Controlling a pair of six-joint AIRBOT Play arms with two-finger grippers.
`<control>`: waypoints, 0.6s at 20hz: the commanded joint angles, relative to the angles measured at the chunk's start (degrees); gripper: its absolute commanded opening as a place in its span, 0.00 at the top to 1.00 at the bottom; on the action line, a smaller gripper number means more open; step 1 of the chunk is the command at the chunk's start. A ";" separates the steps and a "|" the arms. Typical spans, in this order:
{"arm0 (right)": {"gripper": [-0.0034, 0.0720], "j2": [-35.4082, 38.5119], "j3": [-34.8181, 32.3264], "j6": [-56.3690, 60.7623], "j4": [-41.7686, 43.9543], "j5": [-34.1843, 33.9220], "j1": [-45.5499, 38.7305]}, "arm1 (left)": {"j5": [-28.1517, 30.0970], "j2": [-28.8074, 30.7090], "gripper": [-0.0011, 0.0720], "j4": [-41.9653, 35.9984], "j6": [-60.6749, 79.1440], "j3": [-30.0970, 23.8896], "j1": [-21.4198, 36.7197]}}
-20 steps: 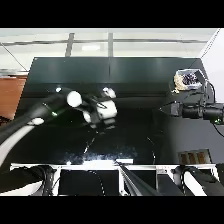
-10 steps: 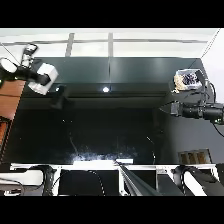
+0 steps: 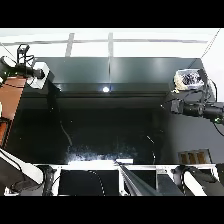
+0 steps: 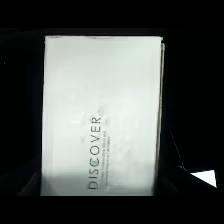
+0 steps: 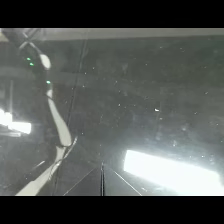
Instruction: Fold the box and place the chain.
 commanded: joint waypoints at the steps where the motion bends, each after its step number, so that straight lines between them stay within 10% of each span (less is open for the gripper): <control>1: 0.93 0.04 0.09 -0.11 0.07 -0.55 0.00 | -5.46 -1.95 0.01 2.43 -7.72 5.68 0.37; 5: 0.93 0.07 3.45 -0.11 -0.57 4.92 -0.04 | -32.41 -1.70 0.07 3.28 -16.28 23.30 0.66; 7: 0.93 0.61 7.98 0.13 -3.34 9.16 -0.04 | -43.25 1.62 0.82 2.78 -28.28 25.16 1.14; 9: 0.93 1.79 12.41 1.68 -6.84 12.07 -0.07 | -45.79 8.81 0.94 -2.16 -28.35 17.84 1.31; 12: 0.93 5.07 13.94 1.81 -8.59 10.64 0.15 | -32.02 26.91 0.94 -3.41 -25.29 -3.93 -1.88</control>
